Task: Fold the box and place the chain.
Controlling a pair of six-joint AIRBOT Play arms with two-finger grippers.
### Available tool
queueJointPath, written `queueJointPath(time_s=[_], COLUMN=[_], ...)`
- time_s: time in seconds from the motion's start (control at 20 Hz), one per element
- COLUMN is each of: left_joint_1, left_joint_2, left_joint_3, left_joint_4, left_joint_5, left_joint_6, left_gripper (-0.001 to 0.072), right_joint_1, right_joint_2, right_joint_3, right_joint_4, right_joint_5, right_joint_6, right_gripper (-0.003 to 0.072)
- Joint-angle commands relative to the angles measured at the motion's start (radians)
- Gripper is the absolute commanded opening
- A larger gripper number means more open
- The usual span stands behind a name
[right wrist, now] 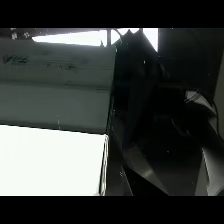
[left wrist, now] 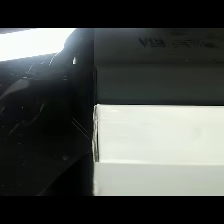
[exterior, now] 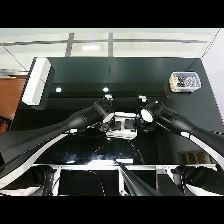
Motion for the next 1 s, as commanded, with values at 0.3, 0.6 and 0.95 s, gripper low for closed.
queueJointPath(time_s=[0.3, 0.6, 0.95], left_joint_1=[0.001, 0.001, 0.001], left_joint_2=[0.000, 0.000, 0.000], left_joint_3=[0.000, 0.000, 0.000], left_joint_4=[0.000, 0.000, 0.000], left_joint_5=[0.000, 0.000, 0.000], left_joint_6=[0.001, 0.001, 0.001], left_gripper=[0.0027, 0.0027, 0.0027], right_joint_1=[0.007, 0.007, 0.007], right_joint_2=[-0.005, -0.005, -0.005], right_joint_3=[0.001, 0.001, 0.001], right_joint_4=[0.001, 0.002, 0.002], right_joint_5=[-0.021, -0.021, -0.021], right_joint_6=[0.006, 0.006, 0.006], right_gripper=[0.0195, 0.0008, 0.0184])
